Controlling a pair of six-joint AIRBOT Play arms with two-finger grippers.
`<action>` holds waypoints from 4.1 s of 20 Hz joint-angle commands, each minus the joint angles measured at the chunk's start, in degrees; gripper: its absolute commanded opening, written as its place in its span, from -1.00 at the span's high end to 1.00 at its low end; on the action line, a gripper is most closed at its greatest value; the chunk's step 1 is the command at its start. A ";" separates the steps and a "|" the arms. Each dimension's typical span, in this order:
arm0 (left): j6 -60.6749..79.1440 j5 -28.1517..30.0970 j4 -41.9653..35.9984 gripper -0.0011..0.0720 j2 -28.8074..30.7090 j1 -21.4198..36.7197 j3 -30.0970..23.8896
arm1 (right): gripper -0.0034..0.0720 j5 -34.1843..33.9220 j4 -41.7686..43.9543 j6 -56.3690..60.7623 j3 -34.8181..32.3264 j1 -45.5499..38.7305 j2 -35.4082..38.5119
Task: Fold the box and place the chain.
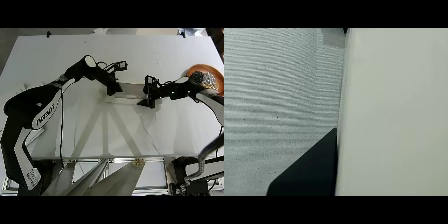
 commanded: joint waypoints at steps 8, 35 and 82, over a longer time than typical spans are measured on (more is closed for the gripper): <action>0.00 0.07 0.00 0.93 -0.04 -0.02 0.00 | -0.41 -0.04 0.04 0.02 0.07 0.02 -0.04; -0.02 -0.15 -0.44 -0.70 0.20 0.00 0.00 | -0.41 -0.04 0.04 0.02 0.07 0.02 -0.02; -32.09 20.33 14.01 0.92 7.78 -7.28 0.00 | -0.41 -0.04 0.02 0.02 0.07 0.02 -0.02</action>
